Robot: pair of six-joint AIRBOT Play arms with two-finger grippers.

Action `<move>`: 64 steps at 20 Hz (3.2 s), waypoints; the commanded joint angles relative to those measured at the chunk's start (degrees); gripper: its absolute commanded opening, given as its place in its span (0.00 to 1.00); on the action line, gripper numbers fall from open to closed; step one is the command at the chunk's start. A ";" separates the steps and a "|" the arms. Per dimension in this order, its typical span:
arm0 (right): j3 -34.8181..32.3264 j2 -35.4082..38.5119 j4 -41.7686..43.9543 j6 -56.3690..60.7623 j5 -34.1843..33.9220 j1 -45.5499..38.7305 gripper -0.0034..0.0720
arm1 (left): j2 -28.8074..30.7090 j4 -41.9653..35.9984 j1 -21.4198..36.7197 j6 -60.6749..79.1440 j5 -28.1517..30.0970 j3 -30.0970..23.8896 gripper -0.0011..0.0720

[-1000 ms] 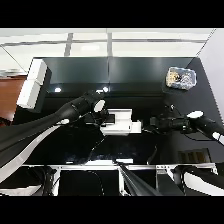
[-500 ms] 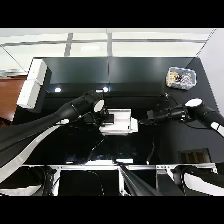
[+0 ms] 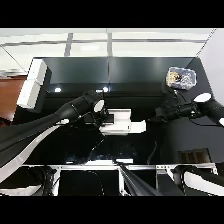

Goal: Fold the box and place the chain.

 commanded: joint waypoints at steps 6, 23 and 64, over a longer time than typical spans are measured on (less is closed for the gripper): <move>-7.50 -2.91 5.84 -1.66 -7.15 5.11 0.06 | -0.02 0.07 0.04 0.02 0.33 0.02 0.05; 2.69 -4.81 10.69 -11.39 0.98 14.29 0.57 | -0.02 0.04 0.04 0.02 -0.09 0.02 0.05; 17.07 -5.27 -42.21 61.09 -12.28 46.10 0.52 | -0.02 0.11 0.04 0.02 0.20 0.02 0.05</move>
